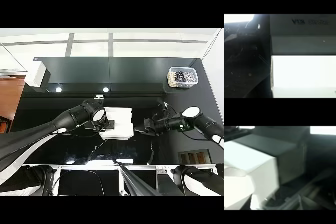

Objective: Fold the box and place the chain.

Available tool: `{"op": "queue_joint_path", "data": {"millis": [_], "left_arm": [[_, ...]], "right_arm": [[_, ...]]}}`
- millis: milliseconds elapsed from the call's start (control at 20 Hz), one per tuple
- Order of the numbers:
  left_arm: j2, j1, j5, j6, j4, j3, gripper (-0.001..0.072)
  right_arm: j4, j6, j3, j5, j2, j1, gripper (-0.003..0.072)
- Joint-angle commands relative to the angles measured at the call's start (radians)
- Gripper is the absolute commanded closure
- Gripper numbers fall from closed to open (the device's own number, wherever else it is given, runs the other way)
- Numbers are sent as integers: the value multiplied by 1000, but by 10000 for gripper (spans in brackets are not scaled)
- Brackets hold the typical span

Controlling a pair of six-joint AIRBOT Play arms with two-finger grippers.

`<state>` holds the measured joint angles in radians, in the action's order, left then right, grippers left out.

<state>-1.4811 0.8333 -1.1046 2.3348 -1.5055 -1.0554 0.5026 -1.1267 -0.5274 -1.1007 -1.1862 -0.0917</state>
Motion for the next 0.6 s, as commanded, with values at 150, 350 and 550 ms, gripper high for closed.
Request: {"op": "queue_joint_path", "data": {"millis": [150, 350, 550], "left_arm": [[-1, 0, 0, 0, 0, -1, 682], [-1, 0, 0, 0, 0, -1, 683], [-1, 0, 0, 0, 0, -1, 682]], "right_arm": [[-98, 13, -90, -79, -5, -47, 16], [-79, 1, -92, -25, -5, -130, 19], [-78, -15, -92, 28, -5, -172, 181]]}}
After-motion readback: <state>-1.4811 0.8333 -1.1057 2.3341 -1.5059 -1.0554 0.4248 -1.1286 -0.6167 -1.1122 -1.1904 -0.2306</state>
